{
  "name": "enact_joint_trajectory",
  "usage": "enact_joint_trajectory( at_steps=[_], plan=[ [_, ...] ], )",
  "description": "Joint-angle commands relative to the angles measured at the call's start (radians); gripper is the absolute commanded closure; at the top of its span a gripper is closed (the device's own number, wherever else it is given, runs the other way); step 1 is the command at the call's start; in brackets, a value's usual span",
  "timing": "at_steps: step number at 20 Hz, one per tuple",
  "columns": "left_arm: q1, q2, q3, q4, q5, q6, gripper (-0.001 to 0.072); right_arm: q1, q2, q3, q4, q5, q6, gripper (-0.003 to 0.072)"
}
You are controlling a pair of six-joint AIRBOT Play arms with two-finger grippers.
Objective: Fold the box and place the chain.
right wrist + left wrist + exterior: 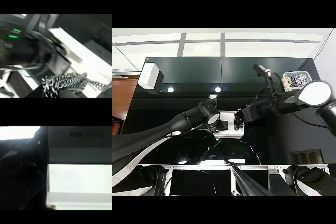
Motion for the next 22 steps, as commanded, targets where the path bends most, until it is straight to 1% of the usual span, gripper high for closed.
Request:
enact_joint_trajectory(
  at_steps=[1,6,10,11,12,13,14,15,17,18,19,20,22],
  plan=[
    [0.001,0.000,0.000,0.000,0.000,0.000,0.0683,0.017,-0.021,-0.074,-0.045,-0.067,0.032,0.0670],
    [0.001,0.000,0.000,0.000,0.000,0.000,0.0683,0.018,-0.037,-0.111,-0.048,-0.090,0.032,0.0670],
    [0.001,0.000,0.000,0.000,0.000,0.000,0.0683,0.069,-0.081,-0.113,-0.047,-0.166,0.043,0.0667],
    [0.001,0.000,0.000,0.000,0.000,0.000,0.0683,0.077,-0.089,-0.113,-0.048,-0.180,0.043,0.0535],
    [0.001,0.000,0.000,0.000,0.000,0.000,0.0683,0.076,-0.089,-0.113,-0.048,-0.182,0.042,0.0331],
    [0.001,0.000,0.000,0.000,0.000,0.000,0.0683,0.061,-0.087,-0.107,-0.049,-0.161,0.030,0.0308],
    [0.001,0.000,0.000,0.000,0.000,0.000,0.0683,0.034,-0.085,-0.093,-0.050,-0.106,0.003,0.0309],
    [0.001,0.000,0.000,0.000,0.000,0.000,0.0683,-0.009,-0.075,-0.075,-0.050,-0.022,-0.032,0.0309],
    [0.001,0.000,0.000,0.000,0.000,0.000,0.0683,-0.111,-0.019,-0.066,-0.067,0.113,-0.096,0.0310],
    [0.001,0.000,0.000,0.000,0.000,0.000,0.0683,-0.153,0.018,-0.071,-0.114,0.146,-0.104,0.0309],
    [0.001,0.000,0.000,0.000,0.000,0.000,0.0683,-0.187,0.067,-0.099,-0.176,0.138,-0.105,0.0309],
    [0.001,0.000,0.000,0.000,0.000,0.000,0.0683,-0.213,0.119,-0.155,-0.217,0.076,-0.116,0.0309],
    [0.001,0.000,0.000,0.000,0.000,0.000,0.0683,-0.234,0.196,-0.305,-0.227,-0.113,-0.169,0.0308]
  ],
)
